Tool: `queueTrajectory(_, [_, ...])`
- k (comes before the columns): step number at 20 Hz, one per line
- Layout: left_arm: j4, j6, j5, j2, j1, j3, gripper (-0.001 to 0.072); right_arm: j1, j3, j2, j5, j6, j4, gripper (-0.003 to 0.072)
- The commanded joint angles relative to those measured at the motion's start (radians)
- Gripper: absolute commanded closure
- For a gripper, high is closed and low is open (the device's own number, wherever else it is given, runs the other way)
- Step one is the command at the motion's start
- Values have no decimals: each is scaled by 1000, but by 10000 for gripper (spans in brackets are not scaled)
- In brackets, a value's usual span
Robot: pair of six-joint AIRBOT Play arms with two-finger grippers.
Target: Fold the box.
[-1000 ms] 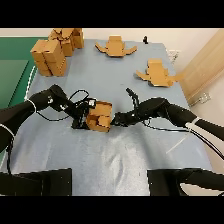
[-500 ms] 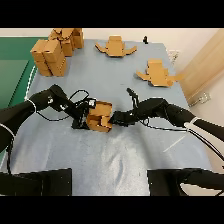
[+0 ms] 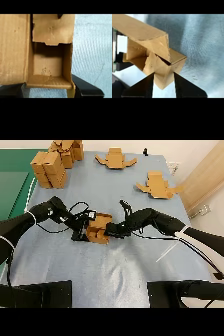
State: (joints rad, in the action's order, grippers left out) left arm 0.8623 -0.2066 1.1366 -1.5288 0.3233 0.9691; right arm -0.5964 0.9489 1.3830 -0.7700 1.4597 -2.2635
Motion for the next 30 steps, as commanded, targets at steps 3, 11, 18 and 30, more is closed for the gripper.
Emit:
queueTrajectory(3, [-2,-1,0,0,-1,1,596,-52,63,14,-32,-282,241,308])
queueTrajectory(11, [-2,-1,0,0,-1,1,596,-111,183,102,-132,-509,383,308])
queueTrajectory(18, [-2,-1,0,0,-1,1,596,-196,407,235,-332,-769,555,315])
queueTrajectory(30, [-2,-1,0,0,-1,1,596,-246,631,433,-525,-840,607,559])
